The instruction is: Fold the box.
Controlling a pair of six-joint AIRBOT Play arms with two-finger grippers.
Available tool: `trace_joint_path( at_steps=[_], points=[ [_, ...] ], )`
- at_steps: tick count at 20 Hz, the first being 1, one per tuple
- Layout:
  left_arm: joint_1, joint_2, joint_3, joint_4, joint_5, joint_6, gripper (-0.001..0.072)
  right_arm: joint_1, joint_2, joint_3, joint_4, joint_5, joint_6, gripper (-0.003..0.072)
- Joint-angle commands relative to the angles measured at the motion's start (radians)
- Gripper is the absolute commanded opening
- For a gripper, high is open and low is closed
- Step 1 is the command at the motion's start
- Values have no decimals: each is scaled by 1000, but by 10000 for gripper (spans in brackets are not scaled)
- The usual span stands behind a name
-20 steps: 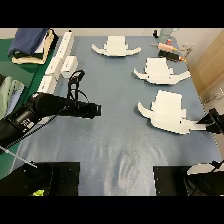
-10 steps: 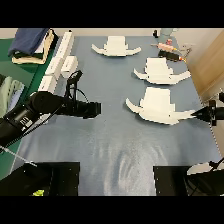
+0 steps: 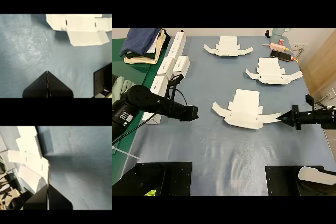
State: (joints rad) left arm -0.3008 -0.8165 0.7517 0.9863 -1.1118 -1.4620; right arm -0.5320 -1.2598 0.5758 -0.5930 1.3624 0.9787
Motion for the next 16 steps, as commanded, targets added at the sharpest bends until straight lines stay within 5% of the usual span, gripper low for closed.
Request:
trace_joint_path(
  at_steps=[1,3,6,16],
  points=[
    [93,39,-36,-3,-114,100,15,115,195,-199,33,-152,49,-2],
    [127,61,-87,-3,-111,113,15,146,275,-256,34,-231,90,12],
    [146,63,-129,1,-112,112,15,158,293,-261,51,-252,95,244],
    [146,63,-129,1,-93,153,15,160,168,-222,171,-203,-69,215]
  ],
)
